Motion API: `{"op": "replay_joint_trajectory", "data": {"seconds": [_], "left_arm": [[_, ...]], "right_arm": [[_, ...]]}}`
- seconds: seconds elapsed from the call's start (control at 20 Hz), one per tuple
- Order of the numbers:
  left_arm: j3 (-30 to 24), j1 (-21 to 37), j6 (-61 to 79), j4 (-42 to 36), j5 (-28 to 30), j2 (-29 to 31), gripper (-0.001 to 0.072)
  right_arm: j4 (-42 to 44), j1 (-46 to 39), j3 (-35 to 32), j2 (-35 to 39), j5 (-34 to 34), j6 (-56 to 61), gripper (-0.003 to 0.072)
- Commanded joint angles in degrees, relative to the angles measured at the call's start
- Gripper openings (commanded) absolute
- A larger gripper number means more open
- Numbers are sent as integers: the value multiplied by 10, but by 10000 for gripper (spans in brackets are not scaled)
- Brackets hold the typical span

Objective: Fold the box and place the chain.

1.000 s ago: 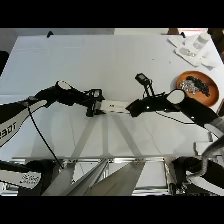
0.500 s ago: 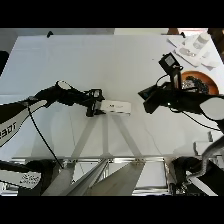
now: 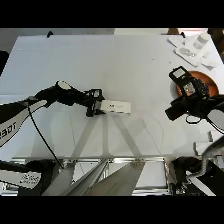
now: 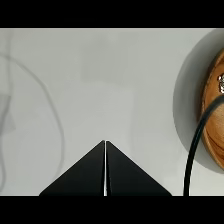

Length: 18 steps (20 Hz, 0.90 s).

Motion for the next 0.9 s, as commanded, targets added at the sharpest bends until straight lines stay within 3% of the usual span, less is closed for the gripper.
{"op": "replay_joint_trajectory", "data": {"seconds": [0.0,0.35,0.45,0.65,0.85], "left_arm": [[0,0,0,-2,0,0,257],[0,-2,0,0,-15,0,247],[0,-1,0,1,-14,2,11],[0,-1,-38,1,-12,44,6],[0,-1,-210,5,22,159,6]], "right_arm": [[-35,0,1,2,26,16,12],[-25,0,1,2,26,16,12],[-17,0,1,2,26,16,12],[-16,0,1,2,26,16,12],[-16,0,1,2,26,16,12]]}}
